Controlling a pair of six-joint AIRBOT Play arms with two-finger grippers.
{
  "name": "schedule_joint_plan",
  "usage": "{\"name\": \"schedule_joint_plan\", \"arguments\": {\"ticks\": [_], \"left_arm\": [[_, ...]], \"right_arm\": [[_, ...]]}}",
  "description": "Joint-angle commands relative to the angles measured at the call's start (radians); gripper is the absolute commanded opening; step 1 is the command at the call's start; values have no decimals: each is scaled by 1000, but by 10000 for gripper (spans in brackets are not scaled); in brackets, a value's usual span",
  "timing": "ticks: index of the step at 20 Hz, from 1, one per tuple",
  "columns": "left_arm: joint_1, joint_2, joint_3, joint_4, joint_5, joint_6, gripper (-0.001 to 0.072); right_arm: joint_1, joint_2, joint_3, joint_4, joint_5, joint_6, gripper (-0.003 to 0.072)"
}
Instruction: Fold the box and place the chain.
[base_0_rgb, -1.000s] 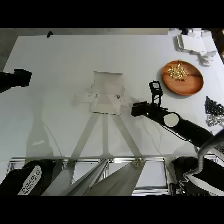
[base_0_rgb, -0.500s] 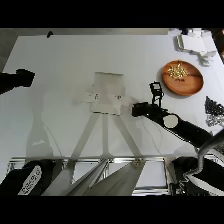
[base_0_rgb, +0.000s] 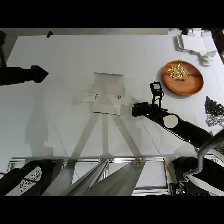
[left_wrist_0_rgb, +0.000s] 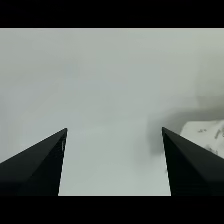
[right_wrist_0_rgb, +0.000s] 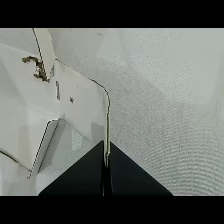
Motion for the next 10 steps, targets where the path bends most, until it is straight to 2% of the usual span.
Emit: {"name": "schedule_joint_plan", "arguments": {"ticks": [1,5,8,10], "left_arm": [[-125,-207,188,12,-135,95,641],[-279,-369,308,98,-146,192,641],[-338,-414,327,121,-163,236,641],[-346,-418,327,74,-174,282,641]], "right_arm": [[1,-1,0,0,0,0,10],[1,-1,0,0,0,0,10],[1,-1,0,0,0,0,10],[1,0,0,0,0,0,10]]}}
